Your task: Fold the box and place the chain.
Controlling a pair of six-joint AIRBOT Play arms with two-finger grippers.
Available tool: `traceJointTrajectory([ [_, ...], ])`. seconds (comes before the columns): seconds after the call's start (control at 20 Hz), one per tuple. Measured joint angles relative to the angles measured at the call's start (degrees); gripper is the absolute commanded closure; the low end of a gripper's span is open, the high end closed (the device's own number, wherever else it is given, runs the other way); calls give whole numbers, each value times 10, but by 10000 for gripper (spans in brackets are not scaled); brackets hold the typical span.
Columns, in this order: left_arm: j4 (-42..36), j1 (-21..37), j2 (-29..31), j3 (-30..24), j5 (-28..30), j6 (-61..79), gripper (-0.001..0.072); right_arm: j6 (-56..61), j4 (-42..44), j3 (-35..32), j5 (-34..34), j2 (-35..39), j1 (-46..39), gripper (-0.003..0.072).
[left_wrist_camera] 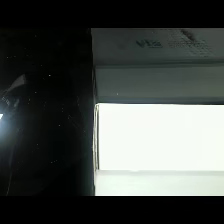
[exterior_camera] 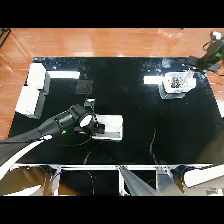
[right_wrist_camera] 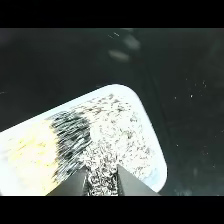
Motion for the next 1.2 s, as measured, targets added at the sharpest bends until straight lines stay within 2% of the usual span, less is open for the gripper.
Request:
traceJointTrajectory([
  [0.3,0,0,0,0,0,0,686,-73,76,2,-32,147,0,666],
  [0.65,1,0,0,0,1,0,685,-105,173,-10,-63,316,15,666],
  [0.95,4,0,0,0,2,0,685,-113,208,-102,-122,435,125,665],
  [1.2,6,0,0,0,3,1,686,-104,245,-174,-151,465,257,666],
])
